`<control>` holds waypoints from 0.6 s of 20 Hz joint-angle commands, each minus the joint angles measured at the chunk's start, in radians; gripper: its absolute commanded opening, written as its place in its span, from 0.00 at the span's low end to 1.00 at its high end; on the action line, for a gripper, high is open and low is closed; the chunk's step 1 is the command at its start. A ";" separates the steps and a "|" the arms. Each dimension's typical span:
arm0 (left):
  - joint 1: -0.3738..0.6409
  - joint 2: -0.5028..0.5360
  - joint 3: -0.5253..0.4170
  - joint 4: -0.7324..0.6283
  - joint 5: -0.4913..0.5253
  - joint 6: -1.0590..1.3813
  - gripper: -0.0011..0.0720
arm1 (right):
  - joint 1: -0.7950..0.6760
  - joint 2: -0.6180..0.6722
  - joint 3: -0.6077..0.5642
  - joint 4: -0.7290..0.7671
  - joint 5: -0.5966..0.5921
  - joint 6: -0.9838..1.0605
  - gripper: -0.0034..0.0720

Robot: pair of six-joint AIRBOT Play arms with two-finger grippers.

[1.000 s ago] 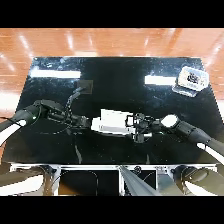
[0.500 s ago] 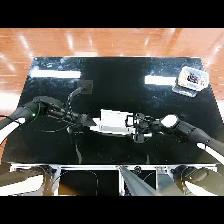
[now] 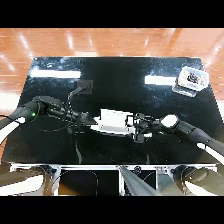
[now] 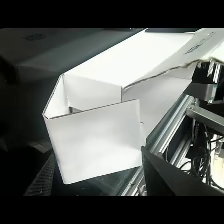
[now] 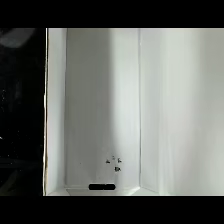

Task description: Fold the box and place the chain.

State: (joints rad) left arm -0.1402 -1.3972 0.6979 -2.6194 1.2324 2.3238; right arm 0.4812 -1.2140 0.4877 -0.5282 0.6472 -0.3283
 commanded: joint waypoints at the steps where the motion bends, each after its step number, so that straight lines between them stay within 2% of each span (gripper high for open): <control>1: 0.000 0.001 0.001 -0.012 0.026 0.022 0.88 | 0.001 0.000 0.000 0.000 0.001 0.000 0.85; 4: 0.000 0.001 0.001 -0.016 0.066 0.053 0.88 | 0.001 0.000 0.000 0.000 0.001 0.000 0.84; 12: 0.000 0.000 0.001 -0.039 0.061 0.063 0.88 | 0.001 0.000 0.000 0.000 0.001 0.000 0.85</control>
State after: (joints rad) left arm -0.1402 -1.3972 0.6979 -2.6408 1.2945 2.3798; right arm 0.4812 -1.2140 0.4877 -0.5282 0.6479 -0.3286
